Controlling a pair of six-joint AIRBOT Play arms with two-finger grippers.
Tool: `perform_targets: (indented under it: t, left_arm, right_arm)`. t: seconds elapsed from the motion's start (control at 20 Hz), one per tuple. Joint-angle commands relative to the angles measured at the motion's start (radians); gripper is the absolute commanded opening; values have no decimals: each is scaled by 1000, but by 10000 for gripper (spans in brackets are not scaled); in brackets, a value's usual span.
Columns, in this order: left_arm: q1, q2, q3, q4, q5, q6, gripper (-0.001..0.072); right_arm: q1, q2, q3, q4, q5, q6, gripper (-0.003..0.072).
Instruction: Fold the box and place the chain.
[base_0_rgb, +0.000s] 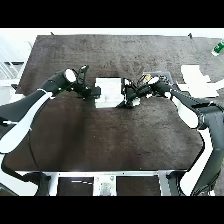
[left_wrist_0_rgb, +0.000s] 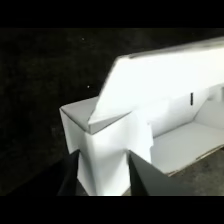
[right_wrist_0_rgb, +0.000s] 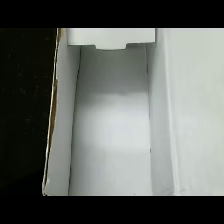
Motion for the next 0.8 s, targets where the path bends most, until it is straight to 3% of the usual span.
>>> perform_targets:
  t: [0.0, 0.3, 0.75]
  left_arm:
    - [-29, 0, 1, 65, 35, -93, 368]
    - [-60, -14, 18, 222, 23, -247, 367]
    - [-92, -124, 218, 306, -178, -333, 356]
  right_arm:
    - [0, 0, 0, 0, 0, 0, 424]
    - [0, 0, 0, 0, 0, 0, 424]
    - [0, 0, 0, 0, 0, 0, 423]
